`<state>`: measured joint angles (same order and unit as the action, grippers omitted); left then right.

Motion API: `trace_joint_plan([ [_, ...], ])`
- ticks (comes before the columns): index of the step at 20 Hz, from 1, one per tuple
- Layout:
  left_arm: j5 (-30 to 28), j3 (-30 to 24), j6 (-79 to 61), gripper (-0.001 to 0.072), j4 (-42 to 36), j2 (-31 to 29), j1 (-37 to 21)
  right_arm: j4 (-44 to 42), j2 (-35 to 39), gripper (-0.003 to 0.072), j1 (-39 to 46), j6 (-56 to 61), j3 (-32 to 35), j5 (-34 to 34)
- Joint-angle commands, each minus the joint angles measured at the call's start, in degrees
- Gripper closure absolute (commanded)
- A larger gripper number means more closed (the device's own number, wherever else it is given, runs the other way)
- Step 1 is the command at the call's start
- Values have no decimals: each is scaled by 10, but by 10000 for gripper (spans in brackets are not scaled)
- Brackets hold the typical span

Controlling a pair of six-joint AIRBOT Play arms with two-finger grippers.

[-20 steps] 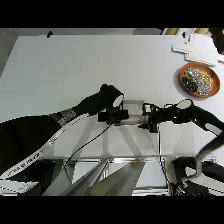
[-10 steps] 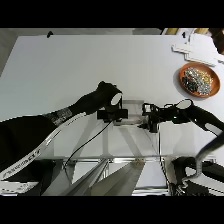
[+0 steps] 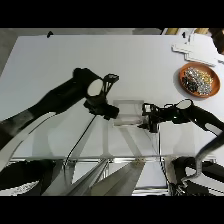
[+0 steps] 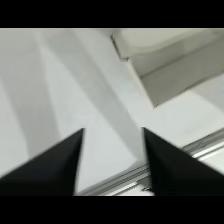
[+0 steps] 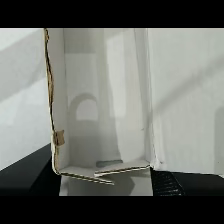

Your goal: Fold the box and place the chain.

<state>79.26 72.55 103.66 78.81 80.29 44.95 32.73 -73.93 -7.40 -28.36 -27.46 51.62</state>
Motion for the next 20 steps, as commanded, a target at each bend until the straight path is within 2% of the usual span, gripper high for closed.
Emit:
trace_joint_plan([
  [1, -44, -93, -236, 8, -38, -105, -48, 0, 0, 285, 0, 0, 0, 0],
  [4, -106, -211, -555, 13, -115, -159, -127, 0, 0, 285, 0, 0, 0, 0],
  [6, -133, -263, -796, 13, -155, -152, -172, 0, 0, 285, 0, 0, 0, 0],
  [8, -170, -286, -984, 13, -221, -123, -202, 0, 0, 285, 0, 0, 0, 0],
  [12, -268, -285, -1167, 12, -391, -26, -199, 0, 0, 285, 0, 0, 0, 0],
  [15, -335, -285, -1278, 11, -472, 20, -165, 0, 0, 285, 0, 0, 0, 0],
  [20, -330, -285, -1316, 9, -509, 55, -148, 0, 0, 285, 0, 0, 0, 0],
])
